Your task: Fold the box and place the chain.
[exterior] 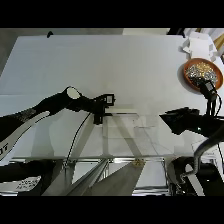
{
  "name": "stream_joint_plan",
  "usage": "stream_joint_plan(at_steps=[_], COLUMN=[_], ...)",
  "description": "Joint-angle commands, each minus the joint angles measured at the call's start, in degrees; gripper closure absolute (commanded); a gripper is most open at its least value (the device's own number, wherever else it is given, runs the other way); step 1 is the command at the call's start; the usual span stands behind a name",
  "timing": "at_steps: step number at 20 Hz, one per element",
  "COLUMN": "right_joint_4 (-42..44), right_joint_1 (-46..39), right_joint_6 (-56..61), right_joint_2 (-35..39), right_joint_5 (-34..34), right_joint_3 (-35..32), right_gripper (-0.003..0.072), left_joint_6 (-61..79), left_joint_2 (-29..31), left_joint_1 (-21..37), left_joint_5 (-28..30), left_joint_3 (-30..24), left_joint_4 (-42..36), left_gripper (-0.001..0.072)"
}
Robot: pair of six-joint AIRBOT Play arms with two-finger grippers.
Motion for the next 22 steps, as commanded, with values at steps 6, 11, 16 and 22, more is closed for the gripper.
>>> stream_joint_plan(at_steps=[6,11,16,22], right_joint_4=[0.4,0.2,0.2,-0.3], right_joint_1=[0.0,0.0,0.0,0.0], right_joint_6=[-0.3,-0.3,-0.3,-0.3], right_joint_2=[0.0,0.0,0.0,0.0], right_joint_5=[1.2,1.7,1.7,1.7], right_joint_3=[0.0,0.0,0.0,0.0], right_gripper=[0.0327,0.0327,0.0328,0.0328], left_joint_6=[0.0,-5.8,-18.1,-19.1], left_joint_2=[0.0,1.0,1.0,0.9], left_joint_1=[-0.1,-0.1,0.0,-0.1], left_joint_5=[-0.4,1.8,-1.3,-1.2], left_joint_3=[0.0,0.2,3.9,4.2], left_joint_4=[0.2,0.9,11.6,11.5], left_gripper=[0.0699,0.0703,0.0704,0.0703])
